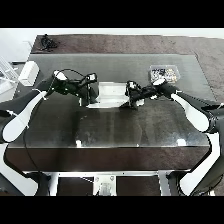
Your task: Fold the box and place the chain.
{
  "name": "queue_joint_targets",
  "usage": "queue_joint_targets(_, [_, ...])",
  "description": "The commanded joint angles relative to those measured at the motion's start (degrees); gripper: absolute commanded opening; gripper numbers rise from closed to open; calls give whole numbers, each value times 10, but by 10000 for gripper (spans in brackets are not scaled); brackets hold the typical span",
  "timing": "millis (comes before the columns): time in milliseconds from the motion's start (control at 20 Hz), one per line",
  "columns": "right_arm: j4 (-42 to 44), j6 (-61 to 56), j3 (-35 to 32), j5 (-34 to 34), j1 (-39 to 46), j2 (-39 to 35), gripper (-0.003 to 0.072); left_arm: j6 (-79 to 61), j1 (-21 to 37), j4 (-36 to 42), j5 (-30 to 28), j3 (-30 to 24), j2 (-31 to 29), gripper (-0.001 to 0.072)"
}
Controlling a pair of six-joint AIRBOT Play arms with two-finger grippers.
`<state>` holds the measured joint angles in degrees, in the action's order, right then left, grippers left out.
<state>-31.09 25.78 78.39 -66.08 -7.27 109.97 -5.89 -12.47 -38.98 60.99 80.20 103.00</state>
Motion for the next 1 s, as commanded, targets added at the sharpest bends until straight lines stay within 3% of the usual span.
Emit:
queue_joint_targets(0, [0,0,0,0,0,0,570,-5,0,7,10,0,0,351])
queue_joint_targets(450, [0,0,0,0,0,0,570,-31,-2,87,-7,0,26,351])
queue_joint_targets(750, [0,0,0,0,0,0,570,-36,-25,85,-43,0,32,353])
queue_joint_targets(800, [0,0,0,0,0,0,570,-36,-25,85,-42,0,32,376])
queue_joint_targets(900, [0,0,0,0,0,0,570,-36,-25,85,-31,0,32,553])
queue_joint_targets(950, [0,0,0,0,0,0,570,-36,-25,85,-22,0,32,565])
